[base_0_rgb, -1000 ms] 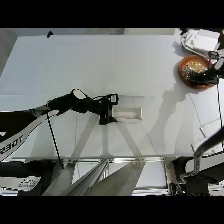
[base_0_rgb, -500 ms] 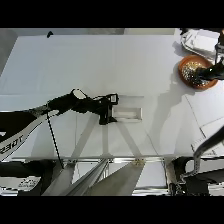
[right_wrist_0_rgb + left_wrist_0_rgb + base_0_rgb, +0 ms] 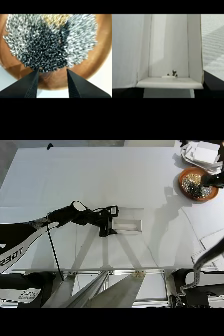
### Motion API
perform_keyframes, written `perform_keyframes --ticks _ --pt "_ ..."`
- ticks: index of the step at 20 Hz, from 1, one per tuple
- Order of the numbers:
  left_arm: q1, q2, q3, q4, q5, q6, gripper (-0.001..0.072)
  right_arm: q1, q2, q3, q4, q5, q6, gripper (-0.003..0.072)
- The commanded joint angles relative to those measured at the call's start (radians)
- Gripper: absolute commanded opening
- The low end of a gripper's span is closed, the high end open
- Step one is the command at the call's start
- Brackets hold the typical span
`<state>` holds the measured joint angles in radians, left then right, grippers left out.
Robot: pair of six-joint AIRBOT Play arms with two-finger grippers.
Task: Fold the box and place the chain.
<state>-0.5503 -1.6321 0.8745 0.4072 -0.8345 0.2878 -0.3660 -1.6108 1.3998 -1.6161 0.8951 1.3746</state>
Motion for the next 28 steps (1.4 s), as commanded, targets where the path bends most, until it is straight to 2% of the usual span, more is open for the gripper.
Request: perform_keyframes --ticks 1,8,12,14,17,22,28 --pt "0.0 0.0 0.0 0.0 0.0 0.0 0.0329 -0.001 -0.105 0.0 0.001 -0.033 -0.022 0.0379" --pt "0.0 0.0 0.0 0.0 0.0 0.0 0.0329 -0.001 -0.19 0.0 0.028 -0.064 -0.018 0.0327" --pt "0.0 0.0 0.0 0.0 0.0 0.0 0.0329 -0.001 -0.195 0.0 0.065 -0.056 -0.018 0.0074" --pt "0.0 0.0 0.0 0.0 0.0 0.0 0.0329 -0.001 -0.187 0.0 0.068 -0.029 -0.019 0.0011" --pt "0.0 0.0 0.0 0.0 0.0 0.0 0.0329 -0.001 -0.137 0.0 0.068 -0.013 -0.021 0.0011" --pt "0.0 0.0 0.0 0.0 0.001 0.0 0.0329 -0.001 0.021 0.0 0.092 0.037 -0.066 0.0011" --pt "0.0 0.0 0.0 0.0 0.0 0.0 0.0329 -0.001 0.3 0.0 0.311 0.242 -0.211 0.001"
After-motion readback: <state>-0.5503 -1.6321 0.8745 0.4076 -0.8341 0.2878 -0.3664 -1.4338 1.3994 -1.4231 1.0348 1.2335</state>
